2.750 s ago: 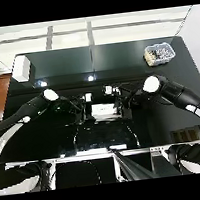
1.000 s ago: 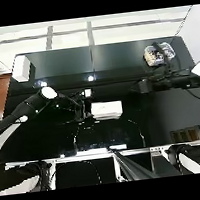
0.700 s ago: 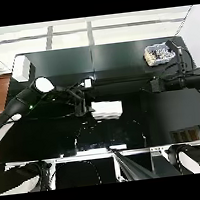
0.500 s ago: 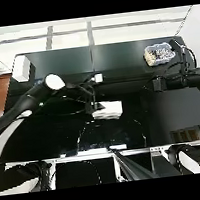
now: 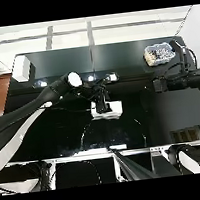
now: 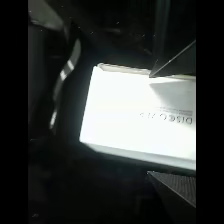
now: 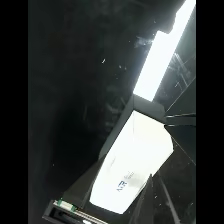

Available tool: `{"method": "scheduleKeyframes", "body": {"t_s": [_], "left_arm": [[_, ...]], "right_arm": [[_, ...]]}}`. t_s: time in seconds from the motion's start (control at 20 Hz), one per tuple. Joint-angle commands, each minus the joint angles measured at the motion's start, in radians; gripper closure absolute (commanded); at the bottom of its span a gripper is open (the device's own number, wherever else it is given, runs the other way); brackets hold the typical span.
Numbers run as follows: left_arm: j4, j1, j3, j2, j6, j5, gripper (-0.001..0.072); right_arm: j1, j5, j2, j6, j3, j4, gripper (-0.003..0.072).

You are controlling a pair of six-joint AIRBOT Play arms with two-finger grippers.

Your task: Fold the box and place the chain.

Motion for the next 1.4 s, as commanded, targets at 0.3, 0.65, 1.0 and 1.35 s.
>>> {"method": "scheduleKeyframes", "body": {"t_s": [0.3,0.65,1.0,1.35], "left_arm": [[0.177,-0.04,0.066,-0.011,-0.026,-0.131,0.0001],[0.375,-0.142,0.082,-0.061,-0.279,-0.111,0.0002],[0.742,-0.084,0.255,0.003,-0.692,-0.275,0.0437],[0.824,0.383,0.32,0.251,-1.057,-0.572,0.0436]], "right_arm": [[-0.001,-0.012,0.0,-0.019,-0.016,-0.01,0.0629],[-0.001,-0.017,0.0,-0.019,-0.016,-0.009,0.0629],[-0.001,-0.019,0.0,-0.018,-0.016,-0.008,0.063],[-0.001,-0.03,0.0,-0.018,-0.016,-0.006,0.063]]}}
